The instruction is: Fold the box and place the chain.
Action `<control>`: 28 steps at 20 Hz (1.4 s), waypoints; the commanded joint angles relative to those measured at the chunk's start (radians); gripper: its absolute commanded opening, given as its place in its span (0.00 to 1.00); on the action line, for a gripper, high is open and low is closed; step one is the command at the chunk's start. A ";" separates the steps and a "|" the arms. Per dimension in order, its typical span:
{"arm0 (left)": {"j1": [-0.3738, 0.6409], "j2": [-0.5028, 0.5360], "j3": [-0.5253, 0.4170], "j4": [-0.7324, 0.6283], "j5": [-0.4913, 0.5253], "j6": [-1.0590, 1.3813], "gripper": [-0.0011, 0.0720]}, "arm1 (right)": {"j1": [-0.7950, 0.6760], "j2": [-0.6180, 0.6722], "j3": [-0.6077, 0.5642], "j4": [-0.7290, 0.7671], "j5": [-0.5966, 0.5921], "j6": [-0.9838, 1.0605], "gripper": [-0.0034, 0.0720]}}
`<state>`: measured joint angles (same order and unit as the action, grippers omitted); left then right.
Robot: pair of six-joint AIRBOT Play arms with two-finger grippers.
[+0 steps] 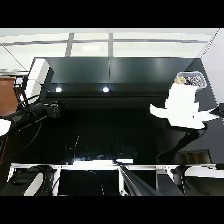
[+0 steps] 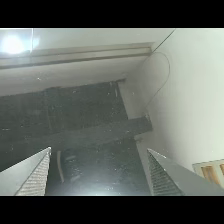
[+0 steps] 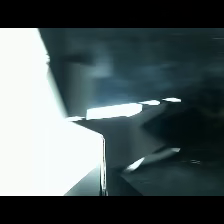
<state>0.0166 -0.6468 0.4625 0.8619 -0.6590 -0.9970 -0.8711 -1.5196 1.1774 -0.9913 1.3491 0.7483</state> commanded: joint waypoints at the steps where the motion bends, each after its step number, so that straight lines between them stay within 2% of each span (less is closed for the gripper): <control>1: 0.000 0.000 0.000 0.000 0.000 0.002 0.97 | 0.010 0.114 -0.084 0.214 0.092 0.000 0.06; 5: -0.001 0.000 0.000 -0.011 -0.012 0.001 0.97 | 0.114 0.336 -0.358 0.468 0.062 -0.146 0.06; 8: -0.002 -0.009 0.000 -0.087 -0.053 0.002 0.97 | 0.269 0.497 -0.595 0.654 -0.055 -0.201 0.06; 12: -0.058 -0.096 0.011 -0.204 -0.072 0.002 0.97 | 0.575 0.553 -0.778 0.711 -0.257 -0.202 0.06; 14: -0.115 -0.194 0.059 -0.201 -0.118 0.002 0.97 | 0.719 0.553 -0.800 0.702 -0.375 -0.202 0.06; 17: -0.180 -0.386 0.194 -0.197 -0.189 0.002 0.97 | 0.823 0.553 -0.800 0.710 -0.441 -0.200 0.06; 22: -0.189 -0.622 0.353 -0.206 -0.285 -0.001 0.97 | 0.842 0.553 -0.800 0.705 -0.437 -0.200 0.06; 25: -0.204 -0.767 0.413 -0.332 -0.380 0.014 0.97 | 0.842 0.553 -0.800 0.694 -0.437 -0.201 0.06; 28: -0.232 -0.902 0.485 -0.349 -0.443 0.026 0.97 | 0.842 0.553 -0.800 0.692 -0.437 -0.201 0.06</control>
<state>-0.1940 -1.4246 0.8829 0.5663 -1.0130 -0.9825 -0.0338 -0.9672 0.3786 -0.2951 0.9169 0.5480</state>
